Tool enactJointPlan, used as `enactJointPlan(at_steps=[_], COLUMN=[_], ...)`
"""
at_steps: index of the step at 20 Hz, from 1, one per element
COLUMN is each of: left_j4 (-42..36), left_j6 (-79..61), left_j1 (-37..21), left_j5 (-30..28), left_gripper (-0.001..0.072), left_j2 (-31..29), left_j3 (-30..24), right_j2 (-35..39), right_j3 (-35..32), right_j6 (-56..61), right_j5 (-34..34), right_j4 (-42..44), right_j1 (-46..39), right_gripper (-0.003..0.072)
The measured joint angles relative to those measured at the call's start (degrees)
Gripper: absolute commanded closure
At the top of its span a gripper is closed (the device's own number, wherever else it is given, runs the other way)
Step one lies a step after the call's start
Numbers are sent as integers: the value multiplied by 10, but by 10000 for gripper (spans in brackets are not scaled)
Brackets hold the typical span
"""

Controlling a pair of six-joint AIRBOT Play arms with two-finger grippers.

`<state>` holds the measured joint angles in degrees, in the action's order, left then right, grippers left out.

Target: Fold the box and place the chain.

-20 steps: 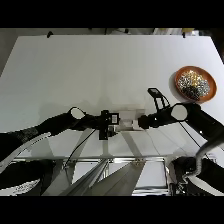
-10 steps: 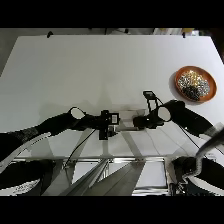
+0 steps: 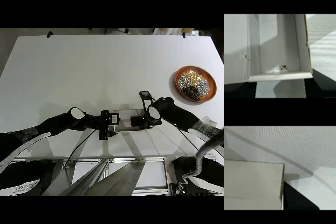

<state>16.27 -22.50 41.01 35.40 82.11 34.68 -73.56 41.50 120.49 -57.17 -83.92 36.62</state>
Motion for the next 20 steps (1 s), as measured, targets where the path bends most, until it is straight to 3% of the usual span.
enactJointPlan(at_steps=[4, 6, 9, 10, 11, 12, 17, 19, 20], left_j4=[0, 0, 0, 0, 0, 0, 0, 0, 0], left_j6=[0, 0, 0, 0, 0, 0, 0, 0, 0], left_j1=[0, 0, 0, 0, 0, 0, 0, 0, 0], left_j5=[0, 0, 0, 0, 0, 0, 0, 0, 0], left_gripper=[508, 508, 508, 509, 508, 509, 508, 508, 508], left_j2=[0, 0, 0, 0, 0, 0, 0, 0, 0], left_j3=[0, 0, 0, 0, 0, 0, 0, 0, 0], right_j2=[-5, -6, 0, 9, 22, 37, 122, 141, 146], right_j3=[1, 1, 2, 4, 8, 12, 81, 126, 148], right_j6=[8, 8, 3, -5, -16, -28, -134, -173, -191], right_j5=[-4, -5, -6, -4, -11, -27, -116, -142, -147], right_j4=[-4, -6, -10, -7, -9, -19, -36, -47, -56], right_j1=[7, 8, 9, 9, 9, 7, -23, -60, -86], right_gripper=[662, 478, 452, 384, 261, 209, 225, 341, 360])
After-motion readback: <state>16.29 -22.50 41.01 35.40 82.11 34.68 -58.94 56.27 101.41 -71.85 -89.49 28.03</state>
